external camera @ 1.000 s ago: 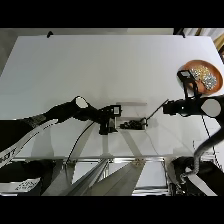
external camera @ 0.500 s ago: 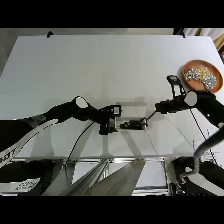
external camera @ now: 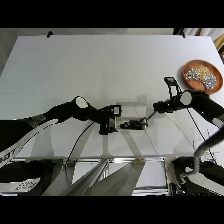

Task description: Fold the box and place the chain.

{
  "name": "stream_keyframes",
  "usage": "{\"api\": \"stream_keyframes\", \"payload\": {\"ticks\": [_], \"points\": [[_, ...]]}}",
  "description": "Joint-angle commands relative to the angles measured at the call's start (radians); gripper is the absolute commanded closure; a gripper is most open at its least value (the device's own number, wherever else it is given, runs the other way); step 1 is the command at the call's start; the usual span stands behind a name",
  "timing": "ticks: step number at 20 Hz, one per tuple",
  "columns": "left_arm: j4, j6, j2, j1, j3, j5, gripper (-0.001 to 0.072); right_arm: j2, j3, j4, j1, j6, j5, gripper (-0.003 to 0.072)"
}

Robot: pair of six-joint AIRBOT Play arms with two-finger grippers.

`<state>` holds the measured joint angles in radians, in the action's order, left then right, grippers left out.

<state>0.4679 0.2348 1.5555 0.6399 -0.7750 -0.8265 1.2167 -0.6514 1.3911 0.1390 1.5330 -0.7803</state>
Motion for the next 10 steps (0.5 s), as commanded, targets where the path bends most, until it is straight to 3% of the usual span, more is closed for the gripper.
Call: {"api": "stream_keyframes", "payload": {"ticks": [1,9,10], "points": [[0.0,0.0,0.0,0.0,0.0,0.0,0.0376,0.003,-0.001,0.0,0.001,0.0,0.021,0.0492],[0.0,0.0,0.0,0.0,0.0,0.0,0.0376,0.036,-0.001,0.0,0.001,0.0,0.033,0.0523],[0.0,0.0,-0.001,0.0,0.0,0.0,0.0376,0.036,-0.001,0.0,0.001,-0.001,0.033,0.0566]]}}
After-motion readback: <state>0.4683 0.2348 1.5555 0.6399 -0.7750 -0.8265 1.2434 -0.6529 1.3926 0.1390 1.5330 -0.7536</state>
